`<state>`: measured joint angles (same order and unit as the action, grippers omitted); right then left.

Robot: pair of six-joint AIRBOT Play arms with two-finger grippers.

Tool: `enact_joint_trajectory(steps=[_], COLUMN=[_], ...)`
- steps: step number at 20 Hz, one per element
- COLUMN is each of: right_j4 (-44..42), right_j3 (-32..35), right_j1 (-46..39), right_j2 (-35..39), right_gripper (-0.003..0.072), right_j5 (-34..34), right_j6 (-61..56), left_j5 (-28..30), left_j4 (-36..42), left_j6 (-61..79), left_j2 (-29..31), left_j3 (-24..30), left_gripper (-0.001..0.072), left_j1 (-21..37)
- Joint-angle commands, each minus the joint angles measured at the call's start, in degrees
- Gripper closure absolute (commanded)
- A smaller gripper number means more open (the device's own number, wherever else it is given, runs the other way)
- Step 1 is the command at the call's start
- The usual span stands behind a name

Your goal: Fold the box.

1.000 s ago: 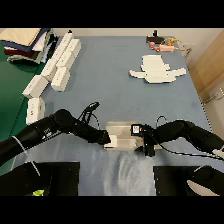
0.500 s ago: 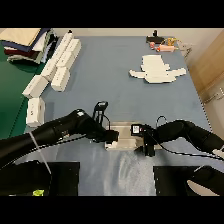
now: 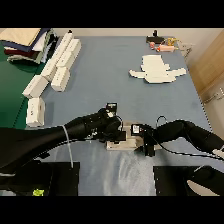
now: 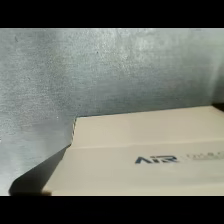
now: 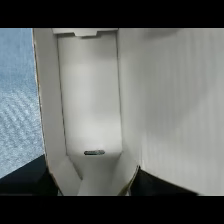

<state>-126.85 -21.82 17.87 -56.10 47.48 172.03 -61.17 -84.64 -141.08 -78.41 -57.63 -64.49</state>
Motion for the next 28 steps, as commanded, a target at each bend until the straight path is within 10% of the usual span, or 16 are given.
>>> enact_joint_trajectory(steps=[1,3,6,12,13,15,28], right_j4=[0.02,0.02,0.02,0.02,0.02,0.02,0.02], right_j3=[0.00,0.00,0.00,0.00,0.00,0.00,0.00], right_j1=[0.00,0.00,0.00,0.00,0.00,0.00,0.00], right_j2=[0.04,0.04,0.04,0.04,0.04,0.04,0.04], right_gripper=[0.0189,0.0189,0.0189,0.0189,0.0189,0.0189,0.0189], right_j5=[0.00,0.00,0.00,-0.02,0.00,-0.02,-0.02], right_j6=[0.07,0.07,0.07,0.07,0.07,0.07,0.07], left_j5=[-4.26,-5.51,-5.68,-6.82,-6.80,-6.97,-9.22], left_j4=[-2.95,-3.37,-4.22,-4.15,-4.15,-4.13,-4.13], left_j6=[-4.50,-6.34,-6.84,-6.80,-6.78,-6.97,-7.48], left_j2=[-3.67,-4.46,-4.59,-4.57,-4.57,-4.57,-4.46], left_j3=[-3.43,-3.85,-3.85,-3.85,-3.85,-3.87,-3.85], left_gripper=[0.0373,0.0376,0.0693,0.0693,0.0689,0.0179,0.0305], left_j1=[-1.18,-1.73,-3.13,-3.39,-3.39,-3.37,-3.37])
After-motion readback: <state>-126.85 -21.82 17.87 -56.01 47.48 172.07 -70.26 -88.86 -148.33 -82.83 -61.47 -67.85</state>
